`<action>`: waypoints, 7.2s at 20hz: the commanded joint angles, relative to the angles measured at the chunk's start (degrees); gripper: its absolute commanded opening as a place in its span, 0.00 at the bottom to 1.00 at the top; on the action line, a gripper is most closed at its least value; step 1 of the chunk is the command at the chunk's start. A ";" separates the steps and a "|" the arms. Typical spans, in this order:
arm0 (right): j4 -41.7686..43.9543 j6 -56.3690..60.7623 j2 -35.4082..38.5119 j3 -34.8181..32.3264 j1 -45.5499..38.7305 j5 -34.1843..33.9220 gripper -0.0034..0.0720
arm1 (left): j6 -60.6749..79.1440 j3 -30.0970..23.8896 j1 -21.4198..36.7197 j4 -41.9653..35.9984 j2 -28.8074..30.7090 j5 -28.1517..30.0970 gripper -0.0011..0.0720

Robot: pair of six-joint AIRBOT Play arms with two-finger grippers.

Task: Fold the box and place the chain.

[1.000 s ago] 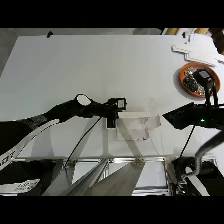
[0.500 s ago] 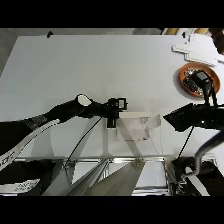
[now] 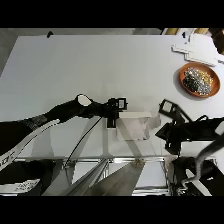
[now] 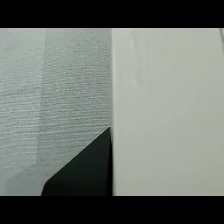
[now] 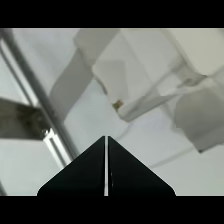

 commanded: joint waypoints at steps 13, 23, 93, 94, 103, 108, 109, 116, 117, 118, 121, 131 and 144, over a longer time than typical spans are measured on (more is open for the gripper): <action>-13.99 -23.74 5.79 -18.71 19.85 -33.75 0.84 | 0.00 -0.04 -0.13 0.00 -0.02 -0.85 0.03; -14.21 -20.28 1.64 -23.91 21.73 -43.98 0.96 | 0.00 -0.04 -0.13 0.00 -0.02 -1.22 0.03; 27.17 -65.99 -36.35 -8.68 -13.38 -26.16 0.52 | 0.00 -0.04 -0.13 0.00 0.00 -1.25 0.03; 27.17 -65.99 -36.35 -8.68 -13.38 -26.16 0.52 | 0.00 -0.04 -0.13 0.00 -0.02 -1.25 0.03; 27.17 -65.99 -36.35 -8.68 -13.38 -26.16 0.52 | 0.00 -0.04 -0.13 0.00 0.00 -1.22 0.03; 27.17 -65.99 -36.35 -8.68 -13.38 -26.16 0.52 | 0.00 -0.04 -0.13 0.00 0.00 -1.25 0.03; 27.17 -65.99 -36.35 -8.68 -13.38 -26.16 0.52 | 0.00 -0.04 -0.13 0.00 0.00 -1.25 0.03; 27.17 -65.99 -36.35 -8.68 -13.38 -26.16 0.52 | 0.00 -0.04 -0.13 0.00 0.00 -1.22 0.03; 27.17 -65.99 -36.35 -8.68 -13.38 -26.16 0.52 | 0.00 -0.04 -0.13 0.00 0.00 -1.25 0.03; 27.17 -65.99 -36.35 -8.68 -13.38 -26.16 0.52 | 0.00 -0.04 -0.13 0.00 0.00 -1.22 0.03; 27.17 -65.99 -36.35 -8.68 -13.38 -26.16 0.52 | 0.00 -0.04 -0.13 0.00 0.00 -1.25 0.03; 27.17 -65.99 -36.35 -8.68 -13.38 -26.16 0.52 | -0.02 -0.04 -0.13 -0.02 0.00 -1.25 0.03; 27.17 -65.99 -36.35 -8.68 -13.38 -26.16 0.52 | -0.42 -0.04 0.55 0.31 1.92 -2.60 0.76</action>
